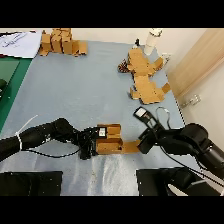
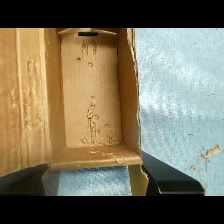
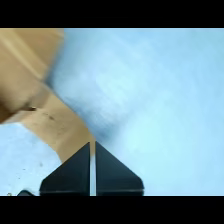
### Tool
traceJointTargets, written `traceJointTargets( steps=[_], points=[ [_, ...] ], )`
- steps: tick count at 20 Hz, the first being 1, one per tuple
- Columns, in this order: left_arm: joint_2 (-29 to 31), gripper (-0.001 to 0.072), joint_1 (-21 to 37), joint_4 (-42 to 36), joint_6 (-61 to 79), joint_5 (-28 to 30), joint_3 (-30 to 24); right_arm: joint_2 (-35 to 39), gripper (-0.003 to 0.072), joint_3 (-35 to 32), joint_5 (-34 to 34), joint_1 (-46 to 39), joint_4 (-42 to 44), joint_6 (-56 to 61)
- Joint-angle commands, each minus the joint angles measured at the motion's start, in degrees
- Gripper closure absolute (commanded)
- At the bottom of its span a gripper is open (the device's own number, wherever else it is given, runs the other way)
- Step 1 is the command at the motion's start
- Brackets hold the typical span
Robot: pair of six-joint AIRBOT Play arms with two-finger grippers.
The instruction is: Fold the box.
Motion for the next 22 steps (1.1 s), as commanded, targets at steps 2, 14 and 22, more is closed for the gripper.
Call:
traceJointTargets(
  steps=[2, 14, 22],
  points=[
    [0.0, 0.0246, 0.04, 0.04, 0.07, 0.02, 0.02, -0.28, 0.0674, 0.26, -9.16, -7.69, -10.62, 24.41],
    [0.0, 0.0246, 0.04, 0.04, 0.07, 0.02, 0.02, -15.23, 0.0682, -5.38, 3.56, -22.99, 26.64, 5.7],
    [0.0, 0.0246, 0.04, 0.04, 0.07, 0.04, 0.02, -19.15, 0.0681, -5.35, 3.69, -17.27, 32.24, 4.61]
  ],
)
